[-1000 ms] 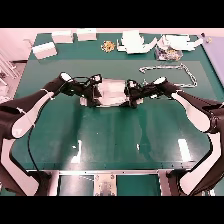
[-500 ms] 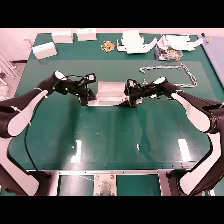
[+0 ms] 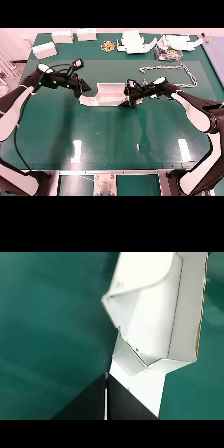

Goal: Fold the box and place the chain.

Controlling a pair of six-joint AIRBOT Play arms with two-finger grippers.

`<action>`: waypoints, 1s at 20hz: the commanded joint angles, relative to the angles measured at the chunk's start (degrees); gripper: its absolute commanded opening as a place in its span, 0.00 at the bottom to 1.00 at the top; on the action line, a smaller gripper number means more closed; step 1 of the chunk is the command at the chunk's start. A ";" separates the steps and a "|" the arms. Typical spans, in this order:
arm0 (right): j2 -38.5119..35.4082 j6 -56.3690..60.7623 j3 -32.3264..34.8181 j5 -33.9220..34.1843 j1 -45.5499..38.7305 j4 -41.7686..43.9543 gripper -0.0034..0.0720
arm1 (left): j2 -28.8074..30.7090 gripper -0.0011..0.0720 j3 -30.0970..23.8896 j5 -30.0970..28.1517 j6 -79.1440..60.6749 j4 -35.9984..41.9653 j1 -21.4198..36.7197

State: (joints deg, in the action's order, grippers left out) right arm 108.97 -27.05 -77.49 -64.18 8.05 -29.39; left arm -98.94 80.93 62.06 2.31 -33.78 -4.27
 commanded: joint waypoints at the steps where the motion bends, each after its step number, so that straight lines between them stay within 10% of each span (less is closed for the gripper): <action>1: -0.02 0.00 0.00 0.02 0.00 0.04 0.81 | 2.40 0.04 0.02 0.57 16.37 -1.86 3.52; 7: -0.02 0.00 0.00 0.02 0.00 0.04 0.81 | 2.75 0.04 0.00 4.39 50.14 -20.90 8.22; 20: -0.02 0.00 0.00 0.02 0.00 0.04 0.81 | -5.31 0.04 -2.08 7.06 51.58 -9.66 5.81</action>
State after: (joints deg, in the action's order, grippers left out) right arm 108.97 -27.07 -77.49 -64.14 8.05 -29.34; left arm -101.95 78.94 69.17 53.80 -45.52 3.11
